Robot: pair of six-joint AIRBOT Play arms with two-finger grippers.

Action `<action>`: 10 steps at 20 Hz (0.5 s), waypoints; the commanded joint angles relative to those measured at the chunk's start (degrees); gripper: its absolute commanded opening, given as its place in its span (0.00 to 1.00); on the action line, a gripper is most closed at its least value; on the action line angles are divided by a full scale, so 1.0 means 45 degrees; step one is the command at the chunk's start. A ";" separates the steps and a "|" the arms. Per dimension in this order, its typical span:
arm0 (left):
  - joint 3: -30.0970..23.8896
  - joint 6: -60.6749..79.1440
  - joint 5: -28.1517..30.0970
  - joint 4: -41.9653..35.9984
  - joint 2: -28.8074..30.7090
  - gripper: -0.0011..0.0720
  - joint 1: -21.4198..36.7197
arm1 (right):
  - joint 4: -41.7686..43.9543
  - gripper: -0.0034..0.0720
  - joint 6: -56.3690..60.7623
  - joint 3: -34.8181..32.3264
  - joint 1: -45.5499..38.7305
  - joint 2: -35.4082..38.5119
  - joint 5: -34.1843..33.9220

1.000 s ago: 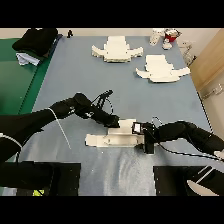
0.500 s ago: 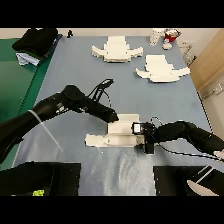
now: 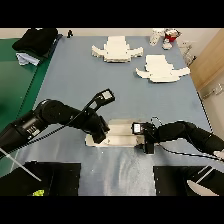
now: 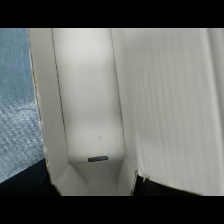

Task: Fold the box.

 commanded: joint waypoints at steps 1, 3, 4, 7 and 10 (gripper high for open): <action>-0.1001 0.2589 -0.0699 0.0306 0.0593 0.36 0.0549 | 0.0010 0.72 0.0015 0.0010 0.0010 -0.0005 0.0005; -0.1797 0.3769 -0.0563 -0.0219 0.0568 0.96 0.1156 | 0.0010 0.72 0.0015 0.0010 0.0010 -0.0005 0.0000; -0.2137 0.4478 -0.0427 -0.0219 0.0568 0.96 0.1287 | 0.0010 0.72 0.0015 0.0010 0.0010 -0.0005 0.0000; -0.3113 0.6902 0.0777 -0.0529 0.0568 0.96 0.1268 | 0.0010 0.72 0.0015 0.0010 0.0010 -0.0005 0.0000; -0.3745 0.8641 0.1802 -0.1137 0.0427 0.96 0.1268 | 0.0010 0.72 0.0015 0.0010 0.0010 -0.0005 0.0000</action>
